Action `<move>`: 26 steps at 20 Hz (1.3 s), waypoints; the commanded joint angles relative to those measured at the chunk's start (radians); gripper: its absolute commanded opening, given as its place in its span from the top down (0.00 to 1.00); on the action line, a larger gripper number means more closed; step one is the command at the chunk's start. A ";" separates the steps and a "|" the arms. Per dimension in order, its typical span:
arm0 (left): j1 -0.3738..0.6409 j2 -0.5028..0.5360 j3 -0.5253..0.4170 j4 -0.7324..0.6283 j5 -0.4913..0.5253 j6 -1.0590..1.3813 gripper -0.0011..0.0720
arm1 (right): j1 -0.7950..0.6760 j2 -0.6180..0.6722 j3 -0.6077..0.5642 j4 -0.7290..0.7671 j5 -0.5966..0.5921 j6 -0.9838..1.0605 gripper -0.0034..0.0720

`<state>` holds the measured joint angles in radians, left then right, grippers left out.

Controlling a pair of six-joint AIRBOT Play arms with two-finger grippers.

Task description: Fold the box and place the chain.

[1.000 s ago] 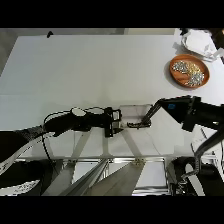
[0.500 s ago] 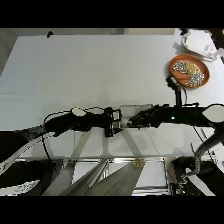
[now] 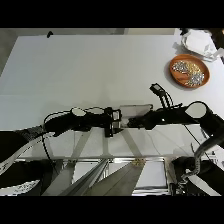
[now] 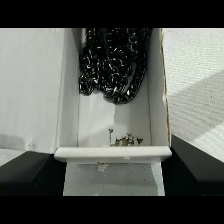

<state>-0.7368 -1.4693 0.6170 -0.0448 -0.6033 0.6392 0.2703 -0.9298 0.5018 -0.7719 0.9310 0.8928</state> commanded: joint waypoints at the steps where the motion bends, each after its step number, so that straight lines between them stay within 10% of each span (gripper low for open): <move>1: 0.000 0.000 0.000 0.000 0.000 0.000 0.61 | 0.004 -0.045 -0.005 -0.019 -0.037 0.000 0.93; 6: 0.000 0.000 0.000 0.000 0.000 0.000 0.61 | 0.004 -0.066 -0.003 -0.014 -0.068 0.004 0.69; 12: 0.000 0.000 0.000 0.000 0.001 0.000 0.61 | -0.035 -0.008 0.075 -0.027 0.071 0.045 0.69; 15: 0.000 0.000 0.000 0.000 0.000 0.000 0.61 | -0.105 0.060 0.151 -0.101 0.147 0.073 0.93; 26: 0.000 0.000 0.000 0.000 0.000 0.000 0.61 | -0.237 0.114 0.164 -0.391 -0.040 0.290 0.83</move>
<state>-0.7368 -1.4693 0.6170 -0.0448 -0.6029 0.6392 0.0448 -0.8173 0.6632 -1.1137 0.9726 1.1538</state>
